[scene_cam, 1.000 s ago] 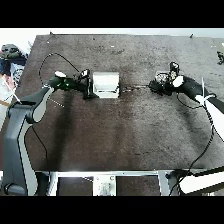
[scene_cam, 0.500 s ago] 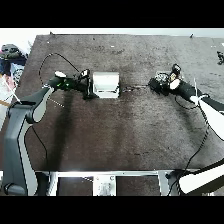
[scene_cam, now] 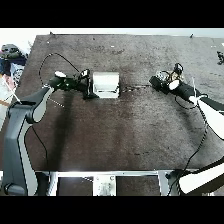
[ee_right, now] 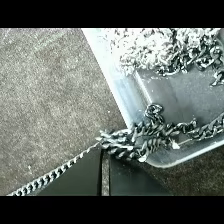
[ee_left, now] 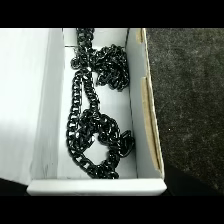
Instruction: Fold the box and place the chain.
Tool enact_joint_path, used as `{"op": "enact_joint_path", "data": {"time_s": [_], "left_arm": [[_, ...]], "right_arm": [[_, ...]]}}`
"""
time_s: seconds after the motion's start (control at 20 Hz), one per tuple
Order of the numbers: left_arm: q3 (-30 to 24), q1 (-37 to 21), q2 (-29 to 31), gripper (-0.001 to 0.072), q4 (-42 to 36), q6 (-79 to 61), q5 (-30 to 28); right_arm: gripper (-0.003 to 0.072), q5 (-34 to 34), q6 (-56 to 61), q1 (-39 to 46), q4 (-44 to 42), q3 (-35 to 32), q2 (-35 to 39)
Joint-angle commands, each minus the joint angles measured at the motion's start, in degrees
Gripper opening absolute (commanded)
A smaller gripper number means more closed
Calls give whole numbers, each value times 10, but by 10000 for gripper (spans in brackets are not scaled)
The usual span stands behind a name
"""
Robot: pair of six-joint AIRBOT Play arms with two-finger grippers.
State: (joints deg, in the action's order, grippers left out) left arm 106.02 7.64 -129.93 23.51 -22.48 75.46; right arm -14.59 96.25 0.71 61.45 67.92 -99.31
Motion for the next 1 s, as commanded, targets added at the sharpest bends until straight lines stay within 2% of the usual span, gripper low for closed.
{"op": "enact_joint_path", "data": {"time_s": [0.0, 0.2, 0.4, 0.7, 0.95], "left_arm": [[0, -1, 0, 447, 0, 0, 0], [0, -1, 0, 447, 0, 0, 0], [0, -1, 0, 447, 0, 0, 0], [0, -1, 0, 447, 0, 0, 0], [0, -1, 0, 447, 0, 0, 0]], "right_arm": [[26, 5, 0, 0, -2, 0, 0], [10, -22, 0, -8, -2, 0, 18], [9, -62, -27, -40, 2, 0, 86], [10, -60, -67, -89, 14, 0, 217], [10, -29, -67, -120, 39, 4, 265]]}}
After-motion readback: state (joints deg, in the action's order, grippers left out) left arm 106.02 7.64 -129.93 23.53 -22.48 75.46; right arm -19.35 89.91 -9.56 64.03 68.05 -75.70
